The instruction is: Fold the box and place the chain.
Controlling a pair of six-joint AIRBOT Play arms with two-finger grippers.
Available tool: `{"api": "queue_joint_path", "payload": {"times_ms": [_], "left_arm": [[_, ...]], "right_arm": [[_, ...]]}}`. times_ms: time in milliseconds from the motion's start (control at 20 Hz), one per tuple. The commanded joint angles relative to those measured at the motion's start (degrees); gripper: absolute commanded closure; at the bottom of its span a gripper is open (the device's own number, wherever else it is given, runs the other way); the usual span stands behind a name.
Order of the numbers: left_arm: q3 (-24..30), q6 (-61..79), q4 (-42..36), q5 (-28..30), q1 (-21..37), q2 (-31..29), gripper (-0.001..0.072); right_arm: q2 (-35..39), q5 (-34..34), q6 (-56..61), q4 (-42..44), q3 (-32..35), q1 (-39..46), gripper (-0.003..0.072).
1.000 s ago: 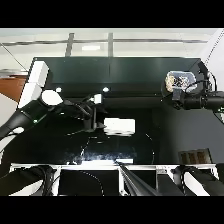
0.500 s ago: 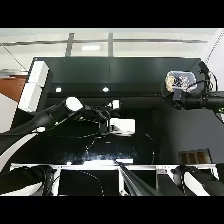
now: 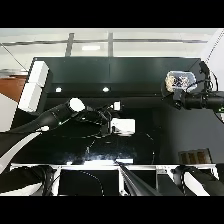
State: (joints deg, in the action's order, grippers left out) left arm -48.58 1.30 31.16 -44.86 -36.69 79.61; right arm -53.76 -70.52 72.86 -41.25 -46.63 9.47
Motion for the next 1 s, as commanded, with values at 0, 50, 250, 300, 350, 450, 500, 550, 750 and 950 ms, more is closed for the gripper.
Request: {"api": "queue_joint_path", "payload": {"times_ms": [0,50,250,300,350,450,500,550,750,950], "left_arm": [[-0.1,0.0,0.8,-0.6,0.0,0.2,0.0001],[-0.1,0.0,0.8,-0.6,0.0,0.2,0.0001],[-0.1,0.0,0.8,-0.3,0.0,0.2,0.0001],[-0.1,0.0,0.8,-0.1,0.0,0.2,0.0001],[-0.1,0.0,0.8,-0.1,0.0,0.2,0.0001],[-0.1,0.0,1.0,-0.2,-0.1,0.5,0.0001],[-0.1,0.0,1.0,-0.2,-0.1,0.8,0.0001],[-0.1,0.0,1.0,-0.1,-0.2,1.2,0.0001],[-0.1,0.0,1.3,0.6,-0.7,2.1,0.0],[-0.1,-1.7,4.4,5.5,-2.8,3.9,0.0001]], "right_arm": [[0.0,0.0,0.0,0.0,-0.1,0.0,0.0646],[0.0,0.0,0.0,0.0,-0.1,0.0,0.0646],[0.0,0.0,0.0,0.0,-0.1,0.0,0.0646],[0.0,0.0,0.0,0.0,-0.1,0.0,0.0646],[0.0,0.0,0.0,0.0,-0.1,0.0,0.0646],[0.0,0.0,0.0,0.0,-0.1,0.0,0.0646],[0.0,0.0,0.0,0.0,-0.1,0.0,0.0646],[0.0,0.0,0.0,0.0,-0.1,0.0,0.0646],[0.0,0.0,0.0,0.0,-0.1,0.0,0.0646],[0.0,0.0,0.0,-1.0,-0.1,0.0,0.0646]]}}
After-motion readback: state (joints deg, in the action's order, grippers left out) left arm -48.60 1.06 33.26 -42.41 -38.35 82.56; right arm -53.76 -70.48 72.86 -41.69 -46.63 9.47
